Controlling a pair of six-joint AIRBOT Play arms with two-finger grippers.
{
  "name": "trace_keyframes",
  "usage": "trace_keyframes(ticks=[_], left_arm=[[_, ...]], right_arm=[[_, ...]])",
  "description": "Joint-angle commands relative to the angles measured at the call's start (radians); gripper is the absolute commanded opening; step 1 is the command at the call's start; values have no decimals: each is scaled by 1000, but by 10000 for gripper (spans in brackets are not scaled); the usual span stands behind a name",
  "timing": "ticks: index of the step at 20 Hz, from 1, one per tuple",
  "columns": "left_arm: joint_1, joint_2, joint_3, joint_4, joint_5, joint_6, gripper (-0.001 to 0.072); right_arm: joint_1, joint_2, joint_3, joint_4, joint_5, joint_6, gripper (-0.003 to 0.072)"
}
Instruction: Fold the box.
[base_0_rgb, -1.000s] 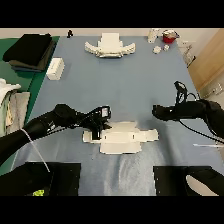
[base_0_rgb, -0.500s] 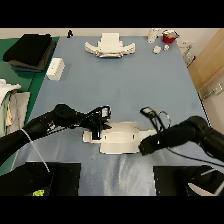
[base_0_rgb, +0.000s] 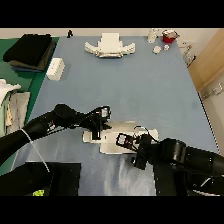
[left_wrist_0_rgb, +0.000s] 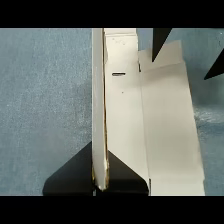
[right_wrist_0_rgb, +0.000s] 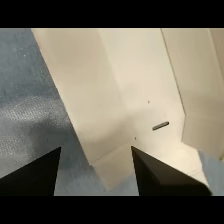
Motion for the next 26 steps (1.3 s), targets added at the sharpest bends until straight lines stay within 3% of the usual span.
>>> trace_keyframes(ticks=[1, 5, 10, 13, 15, 22, 26], left_arm=[[0, 0, 0, 0, 1, 0, 12], [-1, 0, 0, 0, 0, 0, 12], [-1, 0, 0, 0, 0, 0, 12], [-1, 0, 0, 0, 0, 0, 12], [-1, 0, 0, 0, 1, 0, 12], [-1, 0, 0, 0, 1, 0, 12], [-1, 0, 0, 0, 1, 0, 12]], right_arm=[[26, -84, 1, -146, 110, 28, 653], [26, -74, 48, -287, 65, 230, 653], [26, -45, 84, -299, -18, 366, 657], [26, -43, 84, -296, -60, 369, 658], [26, -43, 84, -296, -84, 384, 712], [-8, -40, 84, -299, -81, 357, 720], [-39, 33, 82, -284, -79, 281, 720]])
